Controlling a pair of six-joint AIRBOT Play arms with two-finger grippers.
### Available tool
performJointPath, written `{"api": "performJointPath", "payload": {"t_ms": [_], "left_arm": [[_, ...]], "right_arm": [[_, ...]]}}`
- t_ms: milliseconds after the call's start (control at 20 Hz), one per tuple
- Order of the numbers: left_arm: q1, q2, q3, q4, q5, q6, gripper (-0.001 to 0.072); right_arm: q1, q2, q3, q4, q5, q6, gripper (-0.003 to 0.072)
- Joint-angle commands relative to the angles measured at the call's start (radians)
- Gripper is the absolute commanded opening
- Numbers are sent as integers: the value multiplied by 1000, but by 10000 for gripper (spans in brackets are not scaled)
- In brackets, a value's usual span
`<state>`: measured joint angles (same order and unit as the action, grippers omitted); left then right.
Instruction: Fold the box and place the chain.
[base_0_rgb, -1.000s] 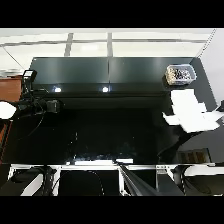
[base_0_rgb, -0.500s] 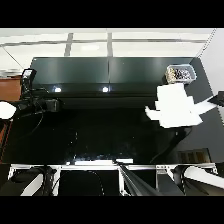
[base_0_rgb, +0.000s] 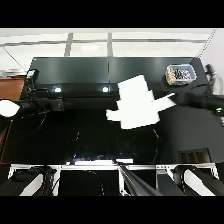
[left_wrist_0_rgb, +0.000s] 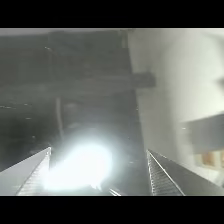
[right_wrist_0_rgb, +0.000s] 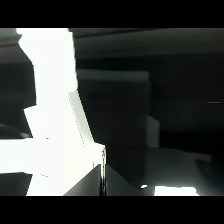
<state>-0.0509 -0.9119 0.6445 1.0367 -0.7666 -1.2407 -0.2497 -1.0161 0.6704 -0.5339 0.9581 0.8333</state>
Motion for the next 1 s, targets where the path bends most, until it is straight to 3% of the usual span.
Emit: {"api": "performJointPath", "payload": {"t_ms": [0,150,300,400,550,800,850,950], "left_arm": [[-70,-80,0,-120,10,4,699],[-137,-207,32,-259,6,24,700],[-128,-383,148,-435,-145,145,699],[-109,-526,232,-527,-299,201,698],[-112,-687,325,-525,-448,182,698],[-155,-793,363,-551,-487,194,686],[-161,-807,372,-595,-531,298,675],[-185,-843,420,-588,-651,420,504]], "right_arm": [[233,22,-150,114,-252,-1,15],[355,22,-189,114,-305,2,15],[406,22,-216,114,-315,9,15],[418,22,-224,111,-316,9,15],[419,22,-224,111,-318,8,15],[419,22,-224,111,-317,8,15],[419,22,-224,111,-317,8,15],[419,22,-224,111,-317,8,16]]}}
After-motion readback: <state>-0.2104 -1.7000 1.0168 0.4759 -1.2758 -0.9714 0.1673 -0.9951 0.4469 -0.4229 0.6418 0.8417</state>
